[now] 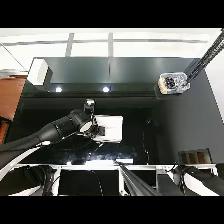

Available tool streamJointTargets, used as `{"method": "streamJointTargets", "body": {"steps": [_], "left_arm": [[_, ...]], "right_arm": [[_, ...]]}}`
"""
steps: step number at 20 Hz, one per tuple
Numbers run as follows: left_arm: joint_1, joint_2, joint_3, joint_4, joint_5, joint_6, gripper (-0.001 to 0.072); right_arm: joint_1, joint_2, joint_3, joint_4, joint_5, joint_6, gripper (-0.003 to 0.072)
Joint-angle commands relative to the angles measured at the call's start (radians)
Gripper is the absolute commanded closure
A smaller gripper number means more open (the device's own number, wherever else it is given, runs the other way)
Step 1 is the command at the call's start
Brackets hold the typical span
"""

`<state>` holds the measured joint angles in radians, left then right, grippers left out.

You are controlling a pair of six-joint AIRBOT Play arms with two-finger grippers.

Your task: Fold the box and place the chain.

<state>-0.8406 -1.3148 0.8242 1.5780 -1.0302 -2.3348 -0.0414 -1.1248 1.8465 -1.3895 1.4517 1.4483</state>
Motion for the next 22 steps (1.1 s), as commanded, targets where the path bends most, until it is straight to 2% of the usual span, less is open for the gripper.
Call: {"method": "streamJointTargets", "body": {"steps": [1, 3, 6, 9, 14, 17, 22], "left_arm": [[0.0, 0.0, 0.001, 0.004, 0.001, 0.0, 0.068], [0.0, 0.0, 0.001, 0.004, 0.001, 0.0, 0.068], [0.0, 0.0, 0.001, 0.003, -0.001, 0.0, 0.068], [0.0, 0.0, 0.001, 0.003, -0.002, 0.0, 0.068], [0.0, 0.0, 0.001, 0.0, -0.002, 0.0, 0.068], [0.0, 0.0, 0.001, 0.0, -0.002, 0.0, 0.068], [0.0, 0.0, 0.001, 0.0, -0.003, 0.0, 0.068]], "right_arm": [[0.024, 0.032, 0.004, 0.153, 0.132, -0.034, 0.0665], [0.066, 0.035, -0.021, 0.172, 0.178, -0.068, 0.0665], [0.171, 0.052, -0.143, 0.255, 0.22, -0.13, 0.0665], [0.309, 0.059, -0.278, 0.316, 0.196, -0.178, 0.0665], [0.494, 0.058, -0.425, 0.327, 0.11, -0.185, 0.0665], [0.538, 0.058, -0.457, 0.356, 0.062, -0.186, 0.0666], [0.543, 0.058, -0.457, 0.587, 0.013, -0.234, 0.0665]]}}
